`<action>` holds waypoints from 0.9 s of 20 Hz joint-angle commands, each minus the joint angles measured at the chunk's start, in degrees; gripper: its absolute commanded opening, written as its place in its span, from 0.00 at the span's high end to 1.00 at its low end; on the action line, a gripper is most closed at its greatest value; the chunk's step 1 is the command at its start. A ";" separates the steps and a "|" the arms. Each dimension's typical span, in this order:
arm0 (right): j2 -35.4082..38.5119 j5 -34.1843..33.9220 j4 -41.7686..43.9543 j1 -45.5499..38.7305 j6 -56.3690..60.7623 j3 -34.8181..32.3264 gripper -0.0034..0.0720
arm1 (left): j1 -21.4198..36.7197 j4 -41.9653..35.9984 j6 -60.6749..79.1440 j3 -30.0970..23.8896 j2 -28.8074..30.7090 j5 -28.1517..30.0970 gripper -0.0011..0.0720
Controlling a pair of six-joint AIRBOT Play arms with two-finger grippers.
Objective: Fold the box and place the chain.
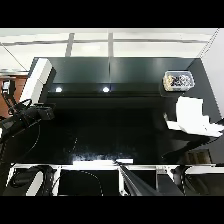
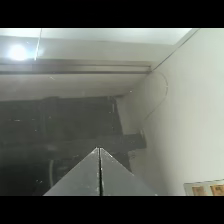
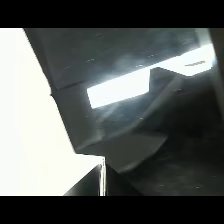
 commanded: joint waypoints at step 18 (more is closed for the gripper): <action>40.00 -29.53 48.35 43.82 -9.94 -49.27 0.93 | -3.23 -4.17 0.59 -0.68 -3.23 -1.49 0.95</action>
